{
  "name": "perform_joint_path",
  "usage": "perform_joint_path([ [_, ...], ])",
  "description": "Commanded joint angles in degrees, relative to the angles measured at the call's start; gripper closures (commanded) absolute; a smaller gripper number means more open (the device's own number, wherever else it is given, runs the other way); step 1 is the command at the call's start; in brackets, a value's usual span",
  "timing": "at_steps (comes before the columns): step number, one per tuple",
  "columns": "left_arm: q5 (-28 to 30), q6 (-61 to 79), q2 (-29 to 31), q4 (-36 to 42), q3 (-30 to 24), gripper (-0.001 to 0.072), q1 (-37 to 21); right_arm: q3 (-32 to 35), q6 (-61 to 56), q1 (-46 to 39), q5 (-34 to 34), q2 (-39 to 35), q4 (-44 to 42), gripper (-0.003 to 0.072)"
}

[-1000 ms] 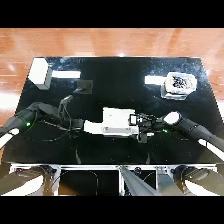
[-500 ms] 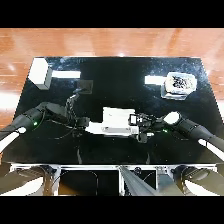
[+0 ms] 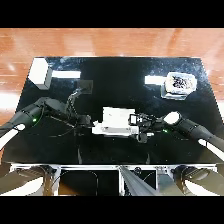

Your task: Fold the box and place the chain.

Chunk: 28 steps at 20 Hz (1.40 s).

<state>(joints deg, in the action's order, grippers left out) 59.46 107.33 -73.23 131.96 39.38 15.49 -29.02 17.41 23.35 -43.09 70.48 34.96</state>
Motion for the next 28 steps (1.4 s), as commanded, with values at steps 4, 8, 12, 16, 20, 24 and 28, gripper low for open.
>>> perform_joint_path([
  [4,3.5,0.1,-0.1,-5.3,0.3,0.0688,-6.1,0.0,0.0,0.0,0.0,0.0,0.0,0.0119],
  [8,3.6,0.8,-3.6,-5.0,0.1,0.0688,-8.0,0.0,0.0,0.0,0.0,0.0,0.0,0.012],
  [12,4.9,8.5,-8.1,3.0,0.1,0.0688,-7.1,0.0,0.0,0.0,0.0,0.0,0.0,0.0119],
  [16,4.3,12.6,-8.9,4.0,0.1,0.0688,-7.0,0.0,0.0,0.0,0.0,0.0,0.0,0.0119],
  [20,2.3,15.8,-8.8,7.1,-0.2,0.0688,-6.1,0.0,0.0,0.0,0.0,0.0,0.0,0.0119],
  [24,0.4,15.9,-8.8,7.3,-2.3,0.0688,-3.7,0.0,0.0,0.0,0.0,0.0,0.0,0.0119],
  [28,0.2,16.9,-8.8,8.5,-2.7,0.0688,-3.6,0.0,0.0,0.0,0.0,0.0,0.0,0.012],
])
